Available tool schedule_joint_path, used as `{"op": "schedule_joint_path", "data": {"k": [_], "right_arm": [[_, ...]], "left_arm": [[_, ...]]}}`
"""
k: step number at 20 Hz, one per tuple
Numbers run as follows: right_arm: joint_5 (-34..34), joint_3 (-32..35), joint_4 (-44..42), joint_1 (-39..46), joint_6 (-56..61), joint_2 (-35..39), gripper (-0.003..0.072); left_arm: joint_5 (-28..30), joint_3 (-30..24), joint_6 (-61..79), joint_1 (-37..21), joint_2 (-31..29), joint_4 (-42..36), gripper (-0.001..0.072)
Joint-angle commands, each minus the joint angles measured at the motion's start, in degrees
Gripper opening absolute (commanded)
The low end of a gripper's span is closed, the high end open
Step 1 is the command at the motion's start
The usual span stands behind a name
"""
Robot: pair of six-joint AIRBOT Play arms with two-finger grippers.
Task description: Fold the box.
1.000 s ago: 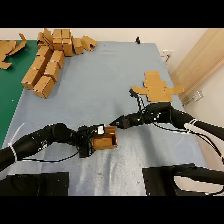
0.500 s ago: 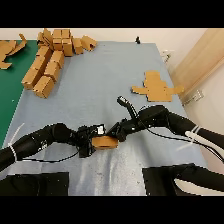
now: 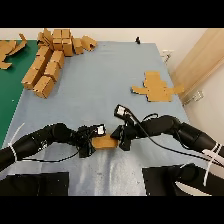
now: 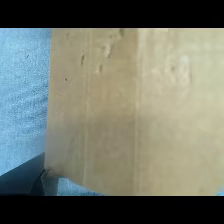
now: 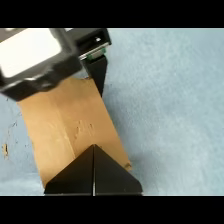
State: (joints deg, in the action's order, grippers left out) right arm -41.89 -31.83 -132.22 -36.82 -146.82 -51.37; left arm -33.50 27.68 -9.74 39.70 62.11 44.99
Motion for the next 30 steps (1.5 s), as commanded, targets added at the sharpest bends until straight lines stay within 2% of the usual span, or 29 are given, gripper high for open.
{"op": "schedule_joint_path", "data": {"k": [1,4,6,7,8,9,12,22,24,30], "right_arm": [[5.0,0.1,8.0,-7.1,0.9,1.2,0.0003],[12.1,0.0,13.7,-13.0,0.9,1.2,0.0003],[13.3,0.0,14.0,-14.2,0.9,1.0,0.003],[13.2,0.0,14.1,-14.2,0.9,0.7,0.0154],[13.2,0.0,14.1,-14.3,0.8,0.6,0.0212],[13.2,0.0,14.1,-14.3,0.8,0.6,0.0213],[12.7,0.0,14.1,-14.3,0.8,0.6,0.0306],[8.3,0.0,16.7,-14.3,0.2,0.2,0.0316],[8.5,0.0,17.6,-14.3,-0.4,-0.9,0.0434],[9.5,0.0,18.1,-14.3,-3.9,-2.2,0.0439]], "left_arm": [[0.0,0.0,0.0,0.0,0.0,0.0,0.0531],[0.0,0.0,0.0,0.0,0.0,0.0,0.0531],[0.0,0.0,0.0,0.0,0.0,0.0,0.053],[0.0,0.0,0.0,0.0,0.0,0.0,0.0531],[0.0,0.0,0.0,0.0,0.0,0.0,0.0531],[0.0,0.0,0.0,0.0,0.0,0.0,0.0531],[0.0,0.0,0.0,0.0,0.0,0.0,0.0531],[0.0,0.0,0.0,0.0,0.0,0.0,0.0531],[0.0,0.0,0.0,0.0,0.0,0.0,0.0531],[0.0,0.0,0.0,0.0,0.0,0.0,0.0531]]}}
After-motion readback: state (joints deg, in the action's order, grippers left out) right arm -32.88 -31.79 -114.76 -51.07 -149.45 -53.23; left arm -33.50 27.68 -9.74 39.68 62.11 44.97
